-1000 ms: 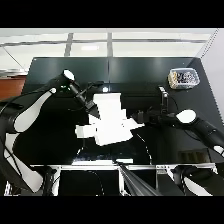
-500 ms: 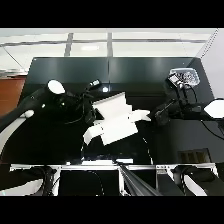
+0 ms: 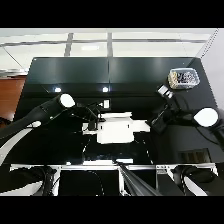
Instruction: Fold the box and place the chain.
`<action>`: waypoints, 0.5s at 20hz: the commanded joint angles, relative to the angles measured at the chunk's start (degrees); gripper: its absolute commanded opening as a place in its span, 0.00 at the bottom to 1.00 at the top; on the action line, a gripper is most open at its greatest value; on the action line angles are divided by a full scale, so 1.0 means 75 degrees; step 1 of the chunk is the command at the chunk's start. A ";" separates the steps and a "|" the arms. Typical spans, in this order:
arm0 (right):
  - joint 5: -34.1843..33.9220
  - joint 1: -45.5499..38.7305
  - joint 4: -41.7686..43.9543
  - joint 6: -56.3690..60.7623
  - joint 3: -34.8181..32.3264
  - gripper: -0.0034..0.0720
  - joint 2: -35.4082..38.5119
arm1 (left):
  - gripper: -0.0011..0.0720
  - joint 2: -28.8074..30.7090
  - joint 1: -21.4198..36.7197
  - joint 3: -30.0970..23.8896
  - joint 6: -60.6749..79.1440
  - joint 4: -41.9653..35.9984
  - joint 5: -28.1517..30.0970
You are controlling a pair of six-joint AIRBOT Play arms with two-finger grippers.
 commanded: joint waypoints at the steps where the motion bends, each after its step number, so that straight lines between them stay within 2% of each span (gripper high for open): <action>1: -0.1148 0.0831 -0.0111 -0.0256 -0.0664 1.00 -0.0026 | 0.05 -0.0256 -0.0096 -0.0020 0.0149 0.0213 0.0446; 6: -0.1265 0.1862 -0.0458 -0.1003 -0.0944 0.98 -0.0050 | 0.05 -0.0309 -0.0093 -0.0020 0.0149 0.0195 0.0466; 10: -0.1320 0.2192 -0.0463 -0.1055 -0.0956 0.98 -0.0108 | 0.05 -0.0306 -0.0096 -0.0020 0.0149 0.0166 0.0452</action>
